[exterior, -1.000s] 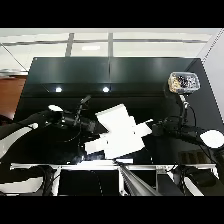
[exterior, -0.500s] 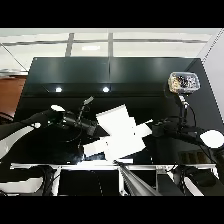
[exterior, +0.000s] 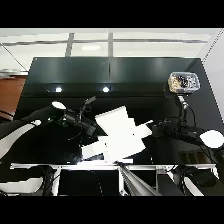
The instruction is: Fold the box and place the chain.
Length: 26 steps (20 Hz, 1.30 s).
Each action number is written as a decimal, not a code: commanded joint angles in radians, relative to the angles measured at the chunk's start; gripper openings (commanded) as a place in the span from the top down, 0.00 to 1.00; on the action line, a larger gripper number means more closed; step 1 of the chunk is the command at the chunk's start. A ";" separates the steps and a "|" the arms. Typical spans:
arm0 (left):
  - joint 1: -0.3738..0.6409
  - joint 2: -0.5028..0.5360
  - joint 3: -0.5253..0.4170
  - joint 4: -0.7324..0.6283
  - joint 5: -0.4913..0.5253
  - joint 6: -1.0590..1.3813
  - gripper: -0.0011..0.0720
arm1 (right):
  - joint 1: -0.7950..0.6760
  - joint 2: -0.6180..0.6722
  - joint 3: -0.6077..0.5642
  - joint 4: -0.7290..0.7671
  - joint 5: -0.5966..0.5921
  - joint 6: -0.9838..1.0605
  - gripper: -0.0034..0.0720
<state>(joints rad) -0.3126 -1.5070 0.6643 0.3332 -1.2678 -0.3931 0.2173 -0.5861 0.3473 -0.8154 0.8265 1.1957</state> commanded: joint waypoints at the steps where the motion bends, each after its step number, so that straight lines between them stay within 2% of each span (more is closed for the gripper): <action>1: -0.001 -0.001 0.004 0.041 0.000 -0.034 0.66 | 0.001 0.000 -0.001 -0.006 0.000 0.000 0.92; 4: -0.001 -0.001 0.004 0.052 0.000 -0.034 0.66 | 0.001 0.000 -0.001 -0.006 0.000 0.000 0.92; 5: -0.001 -0.001 0.004 0.052 0.005 -0.034 0.71 | 0.001 0.000 -0.001 -0.006 0.000 0.000 0.92; 6: -0.001 -0.001 0.004 0.052 0.011 -0.032 0.83 | 0.001 0.000 -0.001 -0.006 0.000 0.000 0.92; 8: -0.001 -0.001 0.004 0.052 0.019 -0.025 0.92 | 0.001 0.000 -0.001 -0.006 0.000 0.000 0.92; 13: -0.001 0.000 0.011 0.048 0.029 -0.025 0.94 | 0.001 0.000 -0.001 -0.006 0.001 0.002 0.90; 14: -0.001 0.001 0.012 0.047 0.029 -0.025 0.94 | 0.001 0.000 -0.001 -0.006 0.001 0.006 0.62; 15: -0.001 0.005 0.014 0.048 0.028 -0.013 0.94 | 0.000 0.000 0.000 -0.010 0.000 0.013 0.20; 16: -0.001 0.009 0.017 0.051 0.024 0.010 0.95 | -0.003 0.000 0.000 -0.017 0.001 0.012 0.10; 19: -0.023 0.047 0.037 0.058 0.029 0.053 0.95 | -0.051 0.000 0.034 -0.103 0.036 0.012 0.10; 21: -0.072 0.105 0.045 0.118 0.056 0.101 0.95 | -0.096 0.000 0.104 -0.250 0.090 0.011 0.10; 24: -0.198 0.242 0.039 0.312 0.219 0.103 0.95 | -0.142 0.000 0.202 -0.539 0.139 0.011 0.10; 26: -0.281 0.338 0.007 0.379 0.374 0.143 0.95 | -0.146 0.000 0.226 -0.728 0.123 0.010 0.10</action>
<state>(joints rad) -0.4946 -1.2823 0.6926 0.5777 -1.0859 -0.2962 0.0948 -0.5861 0.5190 -1.2530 0.9314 1.2060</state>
